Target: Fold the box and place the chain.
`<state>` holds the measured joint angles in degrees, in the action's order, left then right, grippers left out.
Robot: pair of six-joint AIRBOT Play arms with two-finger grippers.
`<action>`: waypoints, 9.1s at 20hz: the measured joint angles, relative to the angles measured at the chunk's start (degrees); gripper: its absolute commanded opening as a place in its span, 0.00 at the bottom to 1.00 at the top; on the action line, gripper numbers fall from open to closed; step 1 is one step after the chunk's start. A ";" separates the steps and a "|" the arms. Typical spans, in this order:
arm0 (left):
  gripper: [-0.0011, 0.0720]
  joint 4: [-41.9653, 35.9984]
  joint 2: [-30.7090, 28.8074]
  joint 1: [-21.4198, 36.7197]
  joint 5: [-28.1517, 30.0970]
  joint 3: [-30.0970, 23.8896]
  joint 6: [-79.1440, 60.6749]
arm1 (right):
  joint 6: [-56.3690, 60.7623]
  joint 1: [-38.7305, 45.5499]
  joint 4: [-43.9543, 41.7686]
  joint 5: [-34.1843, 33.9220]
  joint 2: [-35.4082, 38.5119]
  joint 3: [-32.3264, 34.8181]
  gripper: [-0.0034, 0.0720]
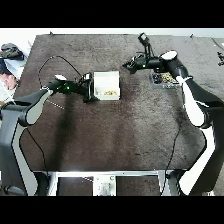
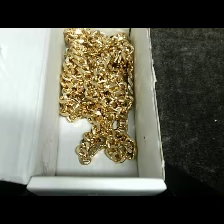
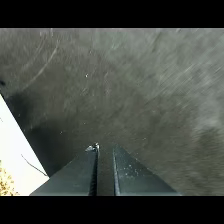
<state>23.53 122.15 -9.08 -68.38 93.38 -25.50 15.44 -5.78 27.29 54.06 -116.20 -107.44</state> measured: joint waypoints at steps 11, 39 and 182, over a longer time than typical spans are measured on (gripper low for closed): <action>0.75 0.02 0.00 0.00 0.00 0.00 0.00 | -5.55 -1.55 -0.50 12.70 -0.72 -0.02 0.19; 0.75 0.00 0.00 0.00 0.00 0.00 0.00 | -8.35 -9.40 13.68 20.17 3.52 0.04 0.45; 0.75 -0.02 0.00 -0.04 -0.02 0.00 0.02 | -4.24 -6.82 6.69 11.23 6.49 17.79 0.06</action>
<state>23.51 122.15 -9.13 -68.40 93.38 -25.47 11.20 -12.60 33.98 65.30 -109.71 -89.65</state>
